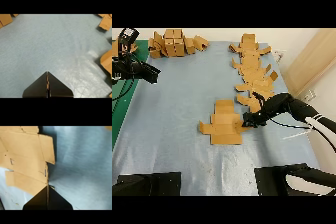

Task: Fold the box.

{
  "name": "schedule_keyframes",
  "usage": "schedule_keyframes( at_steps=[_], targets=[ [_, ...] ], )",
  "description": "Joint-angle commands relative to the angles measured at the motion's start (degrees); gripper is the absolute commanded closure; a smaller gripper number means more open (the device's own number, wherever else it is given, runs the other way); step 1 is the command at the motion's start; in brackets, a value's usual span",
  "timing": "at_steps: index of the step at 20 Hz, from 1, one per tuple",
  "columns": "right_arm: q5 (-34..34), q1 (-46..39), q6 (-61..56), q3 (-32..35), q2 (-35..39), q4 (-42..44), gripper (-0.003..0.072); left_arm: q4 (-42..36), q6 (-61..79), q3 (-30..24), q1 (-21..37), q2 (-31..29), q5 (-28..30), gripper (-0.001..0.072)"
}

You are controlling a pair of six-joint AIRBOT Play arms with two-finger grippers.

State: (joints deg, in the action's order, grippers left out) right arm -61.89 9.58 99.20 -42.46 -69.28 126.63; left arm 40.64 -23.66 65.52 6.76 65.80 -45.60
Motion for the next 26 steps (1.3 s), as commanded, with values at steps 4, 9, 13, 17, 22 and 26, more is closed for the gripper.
schedule_keyframes(
  at_steps=[4,9,13,17,22,26],
  targets=[
    [4.2,4.3,0.8,-0.1,-0.1,1.8,0.0684,-7.5,-4.6,0.0,0.0,0.0,-1.1,0.0697],
    [9.6,6.5,10.6,-0.1,0.0,0.4,0.0685,-3.5,-15.4,0.0,-0.4,1.2,-15.1,0.0697],
    [8.9,8.8,15.3,0.3,1.7,-0.9,0.0685,0.6,-18.4,-2.2,-0.3,6.3,-24.8,0.0696],
    [9.0,9.1,16.3,2.5,5.4,-1.3,0.0685,-3.7,-17.3,-6.0,-0.4,12.8,-25.7,0.0383],
    [9.1,9.1,15.7,5.4,6.6,-1.2,0.0685,-8.8,-13.0,-7.9,-4.5,18.3,-27.1,0.0336],
    [9.4,9.1,15.5,5.4,6.6,-1.2,0.0685,-9.2,-10.4,-7.8,-11.9,21.3,-24.7,0.0335]
  ],
)
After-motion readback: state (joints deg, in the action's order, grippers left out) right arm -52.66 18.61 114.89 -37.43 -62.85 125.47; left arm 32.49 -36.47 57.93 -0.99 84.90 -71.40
